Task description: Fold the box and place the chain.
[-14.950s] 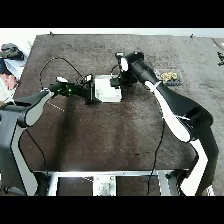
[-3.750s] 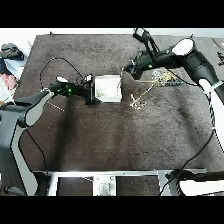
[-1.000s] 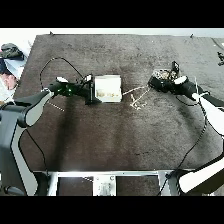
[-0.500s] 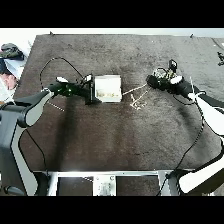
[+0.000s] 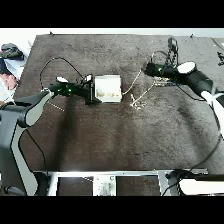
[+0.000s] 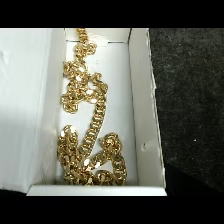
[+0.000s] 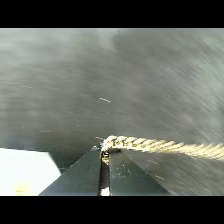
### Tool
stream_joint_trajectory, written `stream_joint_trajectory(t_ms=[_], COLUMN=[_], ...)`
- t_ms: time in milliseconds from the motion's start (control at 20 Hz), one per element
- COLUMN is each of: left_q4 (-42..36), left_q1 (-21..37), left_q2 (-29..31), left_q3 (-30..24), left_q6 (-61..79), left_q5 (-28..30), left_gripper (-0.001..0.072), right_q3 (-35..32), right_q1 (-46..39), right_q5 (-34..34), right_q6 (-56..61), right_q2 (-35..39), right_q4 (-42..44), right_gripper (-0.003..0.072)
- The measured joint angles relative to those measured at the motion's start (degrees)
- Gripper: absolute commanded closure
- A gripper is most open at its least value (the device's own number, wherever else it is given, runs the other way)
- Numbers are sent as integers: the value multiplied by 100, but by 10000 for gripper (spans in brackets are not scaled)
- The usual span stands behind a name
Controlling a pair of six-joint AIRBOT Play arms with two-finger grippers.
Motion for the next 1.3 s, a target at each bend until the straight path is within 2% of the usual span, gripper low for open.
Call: stream_joint_trajectory(t_ms=[350, 700, 900, 950, 1000, 1300], left_q4=[0, 2, 2, 2, 0, 2], left_q1=[0, 0, 0, 0, 0, 0], left_q2=[0, 0, 0, 0, 0, 0], left_q3=[0, 0, 0, 0, 0, 0], left_q6=[-2, 0, -2, 0, 0, 0], left_q5=[0, -9, -11, -11, -13, -13], left_gripper=[232, 232, 232, 232, 232, 232], right_q3=[72, 474, 527, 531, 533, 516], right_q1=[942, 1749, 2085, 2131, 2157, 1781], right_q5=[-634, -870, -881, -868, -826, -151], right_q6=[-455, -697, -702, -702, -702, -363], right_q2=[1099, 1255, 997, 887, 763, 256], right_q4=[2, -50, -109, -122, -131, -649], right_gripper=[675, 675, 673, 562, 382, 383])
